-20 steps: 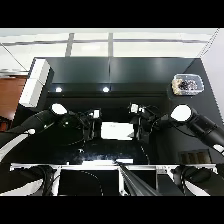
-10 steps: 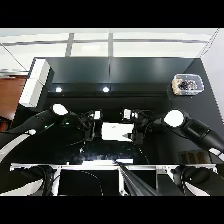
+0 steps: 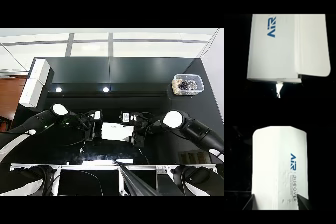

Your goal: Fold the box and place the chain.

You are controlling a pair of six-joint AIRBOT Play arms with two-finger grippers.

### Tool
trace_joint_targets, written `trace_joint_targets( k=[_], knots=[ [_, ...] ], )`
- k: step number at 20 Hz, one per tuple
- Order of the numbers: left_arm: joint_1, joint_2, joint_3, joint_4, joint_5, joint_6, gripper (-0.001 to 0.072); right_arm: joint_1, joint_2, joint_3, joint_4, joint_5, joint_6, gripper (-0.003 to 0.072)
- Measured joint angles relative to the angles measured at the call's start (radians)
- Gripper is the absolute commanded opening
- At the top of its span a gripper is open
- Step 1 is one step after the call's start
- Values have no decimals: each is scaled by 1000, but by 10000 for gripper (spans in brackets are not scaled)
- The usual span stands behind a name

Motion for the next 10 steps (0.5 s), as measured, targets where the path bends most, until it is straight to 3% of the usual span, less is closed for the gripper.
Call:
trace_joint_targets(
  k=[2, 4, 10],
  knots=[
    [0, 0, 0, 0, 0, 0, 335, 0, 0, 0, -16, -13, 21, 622],
    [0, 0, 0, 0, 0, 0, 334, 0, 0, 0, -22, -34, 34, 464],
    [0, 0, 0, 0, 3, -2, 335, 0, 0, 15, -24, -57, 68, 462]
  ],
)
